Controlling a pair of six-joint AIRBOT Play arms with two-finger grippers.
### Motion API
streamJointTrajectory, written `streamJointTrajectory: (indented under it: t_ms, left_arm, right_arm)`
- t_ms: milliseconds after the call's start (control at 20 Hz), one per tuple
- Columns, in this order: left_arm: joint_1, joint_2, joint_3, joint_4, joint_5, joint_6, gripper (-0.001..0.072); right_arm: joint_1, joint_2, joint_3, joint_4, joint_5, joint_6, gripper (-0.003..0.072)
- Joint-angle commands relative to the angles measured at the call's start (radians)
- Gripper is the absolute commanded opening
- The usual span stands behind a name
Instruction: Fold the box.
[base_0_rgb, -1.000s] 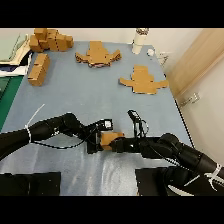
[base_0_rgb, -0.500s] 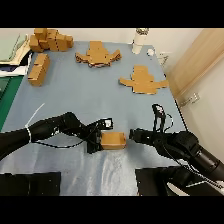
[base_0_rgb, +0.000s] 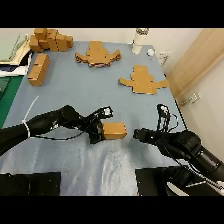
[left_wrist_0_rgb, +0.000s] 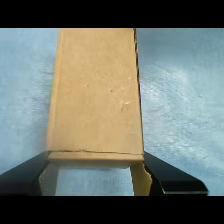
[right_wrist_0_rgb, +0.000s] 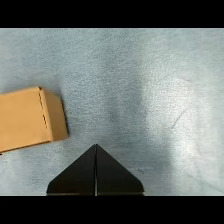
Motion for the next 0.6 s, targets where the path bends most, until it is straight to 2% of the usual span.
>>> streamJointTrajectory:
  t_ms: [0, 200, 250, 300, 550]
  left_arm:
    - [0.02, 0.0, 0.004, 0.003, -0.053, -0.019, 0.0579]
    - [0.012, -0.015, 0.003, 0.044, -0.065, -0.013, 0.059]
    - [0.012, -0.021, 0.002, 0.043, -0.064, -0.013, 0.0662]
    - [0.012, -0.029, 0.002, 0.043, -0.064, -0.013, 0.0694]
    - [0.009, -0.032, 0.003, 0.039, -0.061, -0.012, 0.0695]
  right_arm:
    - [-0.001, 0.001, 0.001, -0.006, -0.007, 0.004, 0.0004]
    - [-0.001, 0.001, 0.001, -0.005, -0.007, 0.004, 0.0004]
    - [-0.001, 0.002, 0.001, -0.005, -0.007, 0.004, 0.0004]
    - [-0.001, 0.002, 0.001, -0.002, -0.007, 0.004, 0.0004]
    - [-0.001, 0.002, 0.001, 0.002, -0.007, 0.003, 0.0004]
